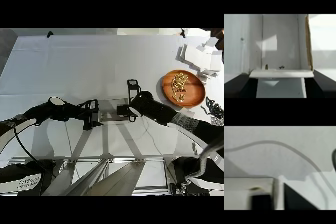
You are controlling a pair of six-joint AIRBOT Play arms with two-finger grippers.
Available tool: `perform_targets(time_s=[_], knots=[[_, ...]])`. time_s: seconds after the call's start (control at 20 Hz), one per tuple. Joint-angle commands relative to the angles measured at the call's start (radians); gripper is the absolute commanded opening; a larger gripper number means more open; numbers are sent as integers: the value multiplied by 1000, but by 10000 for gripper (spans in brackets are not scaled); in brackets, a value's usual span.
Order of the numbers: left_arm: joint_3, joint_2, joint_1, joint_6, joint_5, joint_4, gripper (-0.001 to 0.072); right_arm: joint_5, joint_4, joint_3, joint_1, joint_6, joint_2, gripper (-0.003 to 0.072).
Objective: Fold the box and place the chain.
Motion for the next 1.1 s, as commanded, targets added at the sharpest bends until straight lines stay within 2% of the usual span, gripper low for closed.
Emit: perform_targets(time_s=[0.0,0.2,0.25,0.3,0.35,0.55,0.85,1.05], knots=[[-1,0,0,1,2,7,314,35,-15,5,10,47,-5,7],[-1,0,0,1,2,7,314,35,20,5,10,47,-5,28],[-1,0,0,1,2,7,314,35,31,5,10,46,-4,202],[-1,0,0,1,2,7,314,35,44,4,10,31,-2,433],[-1,0,0,1,2,7,314,37,42,4,14,17,1,486],[-1,0,0,1,2,7,314,63,42,4,26,-103,84,483],[-1,0,0,1,2,7,314,167,-6,4,24,-262,351,482],[-1,0,0,1,2,7,314,134,-43,4,-164,-338,426,482]])
